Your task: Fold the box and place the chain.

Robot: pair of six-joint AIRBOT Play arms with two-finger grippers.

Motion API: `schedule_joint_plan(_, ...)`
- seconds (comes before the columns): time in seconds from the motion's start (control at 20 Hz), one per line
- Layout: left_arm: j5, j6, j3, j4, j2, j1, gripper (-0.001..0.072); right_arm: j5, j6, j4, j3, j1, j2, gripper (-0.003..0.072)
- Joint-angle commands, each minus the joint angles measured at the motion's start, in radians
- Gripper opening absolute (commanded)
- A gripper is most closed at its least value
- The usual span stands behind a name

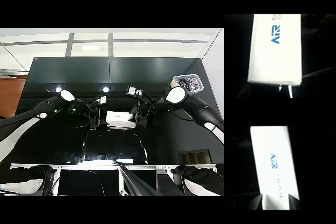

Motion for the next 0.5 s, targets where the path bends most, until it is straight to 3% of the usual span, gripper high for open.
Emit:
schedule_joint_plan(0.0,0.003,0.002,0.0,0.0,0.0,0.0,0.0358,0.023,0.253,0.016,0.011,-0.043,0.065,0.0375)
schedule_joint_plan(0.05,0.003,0.002,0.0,0.0,0.0,0.0,0.0358,0.066,0.339,0.029,0.009,-0.072,0.064,0.0273)
schedule_joint_plan(0.1,0.003,0.002,0.0,0.0,0.0,0.0,0.0358,0.091,0.412,0.056,-0.01,-0.101,0.063,0.0011)
schedule_joint_plan(0.3,0.003,0.002,0.0,0.0,0.0,0.0,0.0358,0.085,0.451,0.426,-0.162,-0.159,0.042,0.001)
schedule_joint_plan(0.45,0.003,0.002,0.0,0.0,0.0,0.0,0.0359,0.072,0.45,0.644,-0.193,-0.127,-0.029,0.001)
